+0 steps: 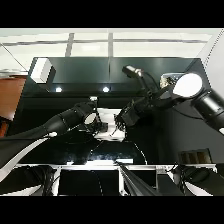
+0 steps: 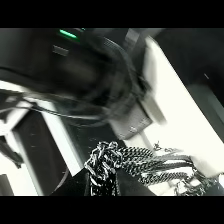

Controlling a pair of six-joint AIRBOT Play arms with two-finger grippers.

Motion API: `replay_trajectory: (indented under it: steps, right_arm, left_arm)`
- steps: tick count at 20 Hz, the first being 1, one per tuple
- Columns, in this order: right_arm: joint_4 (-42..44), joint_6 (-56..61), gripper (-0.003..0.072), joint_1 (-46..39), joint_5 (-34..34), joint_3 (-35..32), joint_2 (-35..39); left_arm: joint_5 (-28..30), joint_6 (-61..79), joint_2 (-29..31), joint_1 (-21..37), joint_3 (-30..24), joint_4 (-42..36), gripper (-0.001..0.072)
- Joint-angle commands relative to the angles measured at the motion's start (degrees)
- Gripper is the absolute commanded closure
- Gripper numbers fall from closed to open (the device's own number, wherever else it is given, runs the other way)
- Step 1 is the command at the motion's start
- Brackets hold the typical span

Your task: Fold the box and place the chain.

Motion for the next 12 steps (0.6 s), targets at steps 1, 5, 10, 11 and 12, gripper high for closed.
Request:
replay_trajectory:
  steps: [1, 5, 10, 11, 12]
  right_arm:
    - [-0.9, 0.5, 0.0659, 1.5, -6.4, -5.0, -1.5]
    - [-1.1, 0.4, 0.0152, 2.5, -7.1, -4.9, -3.3]
    - [-1.3, -4.4, 0.0075, -11.0, 3.8, -4.2, 1.6]
    - [-1.3, -5.6, 0.0075, -14.8, 5.6, -4.3, 2.8]
    - [-1.5, -7.3, 0.0075, -18.7, 7.7, -4.3, 3.9]
  left_arm:
    - [0.0, 0.0, 0.0, 0.0, 0.0, 0.0, 0.0678]
    - [0.0, 0.0, 0.0, 0.0, 0.0, 0.0, 0.0679]
    - [0.2, 0.0, 0.0, 0.0, 0.0, 0.0, 0.0679]
    - [0.4, 0.0, 0.0, 0.0, 0.0, 0.0, 0.0678]
    - [0.4, 0.0, 0.0, 0.0, 0.0, 0.1, 0.0679]
